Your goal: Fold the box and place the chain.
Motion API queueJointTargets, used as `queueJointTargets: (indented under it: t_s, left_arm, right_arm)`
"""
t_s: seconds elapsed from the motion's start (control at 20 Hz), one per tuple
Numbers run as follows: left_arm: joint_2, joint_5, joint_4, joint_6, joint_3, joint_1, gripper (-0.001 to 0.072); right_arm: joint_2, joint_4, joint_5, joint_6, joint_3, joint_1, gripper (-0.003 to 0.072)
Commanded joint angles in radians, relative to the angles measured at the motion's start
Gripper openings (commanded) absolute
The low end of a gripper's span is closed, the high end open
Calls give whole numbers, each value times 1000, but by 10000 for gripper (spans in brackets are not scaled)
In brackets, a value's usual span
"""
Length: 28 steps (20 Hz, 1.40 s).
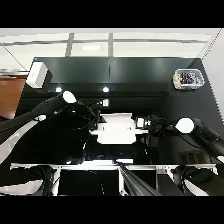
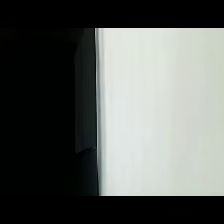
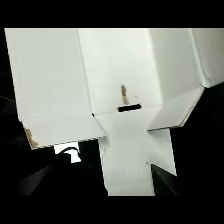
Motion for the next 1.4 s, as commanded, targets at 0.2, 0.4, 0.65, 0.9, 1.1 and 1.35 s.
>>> queueJointTargets:
  t_s: [0.2,0.4,0.65,0.9,1.1,1.35]
  left_arm:
    - [-6,0,0,-19,4,0,26]
    - [-6,-1,0,-19,4,0,26]
    - [-6,-1,0,-19,4,0,26]
    - [-6,-18,0,-19,4,0,27]
    - [-6,-42,0,-19,4,0,26]
    - [-5,-23,3,-18,9,0,25]
  right_arm:
    - [-76,97,-17,-77,-5,54,709]
    - [-76,157,-68,-76,-4,98,709]
    - [-47,174,-124,-76,-1,96,709]
    - [10,164,-181,-77,1,63,710]
    - [-7,201,-200,-174,44,48,710]
    - [-64,320,-187,-243,63,21,710]
